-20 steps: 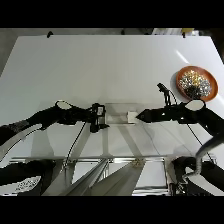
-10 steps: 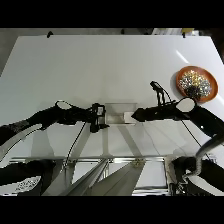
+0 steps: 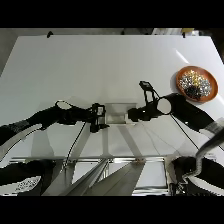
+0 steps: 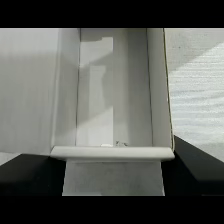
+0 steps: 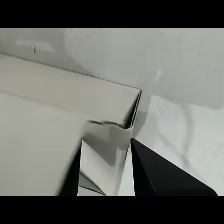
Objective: Fold the box and place the chain.
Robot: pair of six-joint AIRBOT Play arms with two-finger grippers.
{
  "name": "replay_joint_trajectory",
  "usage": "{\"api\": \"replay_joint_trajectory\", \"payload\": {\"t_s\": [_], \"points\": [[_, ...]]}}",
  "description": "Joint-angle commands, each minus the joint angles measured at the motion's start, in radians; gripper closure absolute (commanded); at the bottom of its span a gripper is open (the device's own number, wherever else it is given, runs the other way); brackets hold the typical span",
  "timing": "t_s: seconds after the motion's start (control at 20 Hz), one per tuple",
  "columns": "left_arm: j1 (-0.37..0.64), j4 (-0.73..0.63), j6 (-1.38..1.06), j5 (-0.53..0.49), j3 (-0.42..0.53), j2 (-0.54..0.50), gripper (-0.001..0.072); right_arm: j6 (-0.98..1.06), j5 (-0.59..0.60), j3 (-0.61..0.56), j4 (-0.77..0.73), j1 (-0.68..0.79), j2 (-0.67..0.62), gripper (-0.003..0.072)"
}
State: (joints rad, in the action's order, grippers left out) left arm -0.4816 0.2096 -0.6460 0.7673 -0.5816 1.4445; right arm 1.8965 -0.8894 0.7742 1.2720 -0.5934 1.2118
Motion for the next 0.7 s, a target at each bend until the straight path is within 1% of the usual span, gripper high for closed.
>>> {"api": "replay_joint_trajectory", "payload": {"t_s": [0.0,0.15,0.25,0.35,0.65], "points": [[0.000,0.000,0.000,0.000,0.000,0.000,0.0456,0.153,-0.066,0.096,0.135,-0.085,0.084,0.0338],[0.000,0.000,0.000,0.000,0.000,0.000,0.0456,0.265,-0.127,0.154,0.174,-0.123,0.155,0.0338],[0.000,0.000,0.000,0.000,0.000,0.000,0.0456,0.324,-0.133,0.158,0.182,-0.136,0.178,0.0339],[0.000,0.000,0.000,0.000,0.000,0.000,0.0456,0.378,-0.134,0.159,0.209,-0.146,0.179,0.0344],[0.000,0.000,0.000,0.000,0.000,0.000,0.0456,0.491,-0.142,0.159,0.217,-0.174,0.182,0.0348]]}}
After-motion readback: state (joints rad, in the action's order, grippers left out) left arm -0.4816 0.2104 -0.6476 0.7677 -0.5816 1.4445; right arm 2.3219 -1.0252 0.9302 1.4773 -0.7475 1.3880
